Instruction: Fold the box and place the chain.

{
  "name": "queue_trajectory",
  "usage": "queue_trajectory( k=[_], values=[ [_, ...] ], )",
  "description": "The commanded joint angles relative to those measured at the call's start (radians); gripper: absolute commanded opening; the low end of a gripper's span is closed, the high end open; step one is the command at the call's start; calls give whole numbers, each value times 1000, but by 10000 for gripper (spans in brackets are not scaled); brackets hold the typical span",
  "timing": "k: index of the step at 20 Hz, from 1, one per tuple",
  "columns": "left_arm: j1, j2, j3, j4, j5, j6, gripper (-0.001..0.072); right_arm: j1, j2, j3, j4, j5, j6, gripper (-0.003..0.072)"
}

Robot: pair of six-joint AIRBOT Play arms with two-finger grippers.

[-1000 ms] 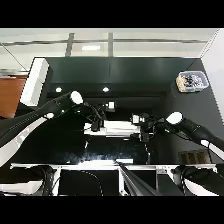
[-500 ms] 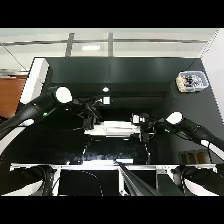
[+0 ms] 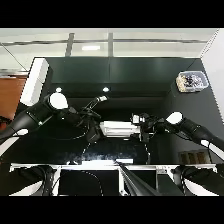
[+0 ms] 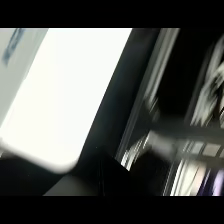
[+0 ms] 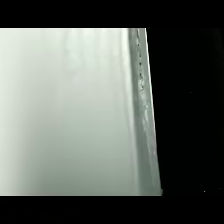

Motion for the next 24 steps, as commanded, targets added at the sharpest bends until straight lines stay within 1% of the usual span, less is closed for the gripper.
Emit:
queue_trajectory(
  k=[1,2,3,4,5,6,7,9,10,12,13,14,17,20,22,24],
  values=[
    [3,1,-78,-411,303,114,22,0,0,0,0,0,0,487],
    [6,-3,-80,-417,438,133,23,0,0,0,0,0,0,487],
    [7,-12,-80,-396,555,132,23,0,0,0,0,0,0,488],
    [7,-31,-79,-383,650,132,22,0,0,0,0,0,0,487],
    [7,-53,-78,-378,697,133,23,0,0,0,0,0,0,487],
    [7,-80,-73,-359,701,133,22,0,0,0,0,0,0,487],
    [6,-109,-64,-321,676,132,22,0,0,0,0,0,0,487],
    [4,-170,-36,-191,565,114,22,0,0,0,0,0,0,487],
    [4,-195,-14,-97,510,35,21,0,0,0,0,0,0,487],
    [1,-220,33,121,443,-150,21,0,0,0,0,0,0,487],
    [-4,-222,52,191,414,-174,22,0,0,0,0,0,0,487],
    [-10,-222,66,207,393,-170,22,0,0,0,0,0,0,487],
    [-26,-222,79,196,363,-141,23,0,0,0,1,0,0,487],
    [-10,-211,90,204,330,-135,23,0,0,0,3,-2,1,487],
    [29,-161,105,231,262,-139,23,0,0,0,3,-2,1,487],
    [85,-72,108,291,159,-141,23,0,0,0,3,-2,1,487]
  ],
)
